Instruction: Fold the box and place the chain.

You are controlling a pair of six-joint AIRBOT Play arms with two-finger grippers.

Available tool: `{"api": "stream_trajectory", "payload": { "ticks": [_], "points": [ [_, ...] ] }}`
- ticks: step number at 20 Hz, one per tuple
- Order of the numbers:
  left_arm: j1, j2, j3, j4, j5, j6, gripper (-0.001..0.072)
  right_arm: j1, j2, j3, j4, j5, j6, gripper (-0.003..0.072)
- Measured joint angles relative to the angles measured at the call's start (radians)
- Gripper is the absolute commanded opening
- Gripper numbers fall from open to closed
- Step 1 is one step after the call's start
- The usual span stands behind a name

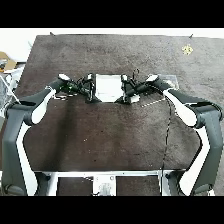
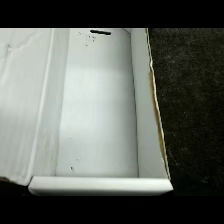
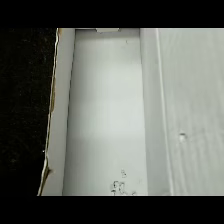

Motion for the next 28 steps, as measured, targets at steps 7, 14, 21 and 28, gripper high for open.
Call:
{"api": "stream_trajectory", "payload": {
  "ticks": [7,14,21,28],
  "points": [
    [0.000,0.000,0.000,0.000,0.005,0.000,0.0392,0.000,0.002,0.000,-0.003,0.008,-0.002,0.0684],
    [0.000,0.000,0.000,0.001,0.005,0.000,0.0392,-0.001,0.026,0.000,-0.087,0.003,0.032,0.0684],
    [0.000,0.000,0.000,-0.001,0.007,-0.001,0.0392,-0.025,0.111,-0.001,-0.256,0.015,0.212,0.0676],
    [0.000,0.000,0.000,-0.001,0.005,-0.001,0.0392,-0.051,0.229,-0.001,-0.248,0.074,0.372,0.0002]
  ]
}}
